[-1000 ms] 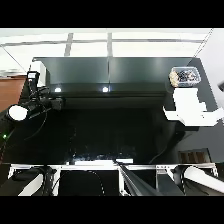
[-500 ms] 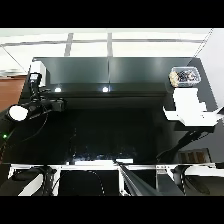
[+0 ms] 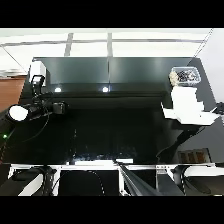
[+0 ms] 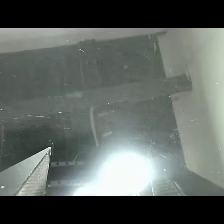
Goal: Fold the box and place the chain.
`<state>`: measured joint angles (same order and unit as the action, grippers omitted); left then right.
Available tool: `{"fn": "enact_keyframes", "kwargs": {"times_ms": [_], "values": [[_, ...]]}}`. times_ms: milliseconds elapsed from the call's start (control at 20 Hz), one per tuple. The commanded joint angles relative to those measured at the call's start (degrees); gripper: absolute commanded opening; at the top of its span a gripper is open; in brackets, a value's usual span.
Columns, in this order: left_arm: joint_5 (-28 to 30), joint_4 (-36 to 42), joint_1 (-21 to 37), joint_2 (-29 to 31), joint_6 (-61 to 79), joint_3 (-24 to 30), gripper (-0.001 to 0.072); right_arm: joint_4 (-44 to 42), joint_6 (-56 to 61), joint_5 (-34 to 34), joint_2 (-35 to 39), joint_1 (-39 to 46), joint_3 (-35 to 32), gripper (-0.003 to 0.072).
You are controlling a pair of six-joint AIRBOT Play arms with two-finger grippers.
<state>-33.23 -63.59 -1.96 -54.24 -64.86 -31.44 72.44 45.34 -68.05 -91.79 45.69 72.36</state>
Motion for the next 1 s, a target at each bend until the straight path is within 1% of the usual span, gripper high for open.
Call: {"fn": "enact_keyframes", "kwargs": {"times_ms": [0, 150, 250, 300, 400, 500, 600, 750, 850, 950], "values": [[-1.9, 0.0, 0.0, 0.0, 0.0, 0.0, 0.0707, -2.4, 1.5, -4.9, 2.0, -1.5, 0.1, 0.0007], [-1.9, 0.0, 0.0, 0.0, 0.0, 0.0, 0.0707, -11.0, 3.2, -9.3, 6.4, -3.3, -0.1, 0.0007], [-2.8, 0.0, 0.0, 0.0, 0.0, 0.0, 0.0707, -18.8, 3.7, -8.6, 11.6, -5.3, -3.2, 0.0007], [-4.0, 0.0, 0.0, 0.0, 0.0, 0.0, 0.0707, -23.2, 3.2, -7.6, 14.6, -6.5, -5.9, 0.0007], [-6.3, 0.5, 0.0, 0.0, 0.0, 0.0, 0.0707, -32.5, -0.1, -5.6, 21.1, -10.1, -13.4, 0.0007], [-7.8, 3.7, 0.0, 0.0, 0.0, 0.0, 0.0707, -39.8, -3.9, -3.0, 27.3, -15.3, -22.4, 0.0007], [-8.0, 7.6, -0.1, 0.0, 0.2, 0.0, 0.0707, -45.7, -6.7, 2.8, 33.1, -21.8, -32.4, 0.0007], [-7.9, 11.2, -1.1, -0.1, 0.3, 0.0, 0.0707, -53.8, -9.1, 14.6, 38.7, -32.6, -45.1, 0.0007], [-7.9, 14.4, -3.9, -1.2, 2.9, -0.1, 0.0707, -61.0, -12.7, 21.6, 39.7, -40.3, -51.7, 0.0007], [-7.9, 18.1, -7.1, -3.6, 5.0, -0.8, 0.0707, -70.2, -17.4, 29.4, 39.7, -48.5, -56.6, 0.0007]]}}
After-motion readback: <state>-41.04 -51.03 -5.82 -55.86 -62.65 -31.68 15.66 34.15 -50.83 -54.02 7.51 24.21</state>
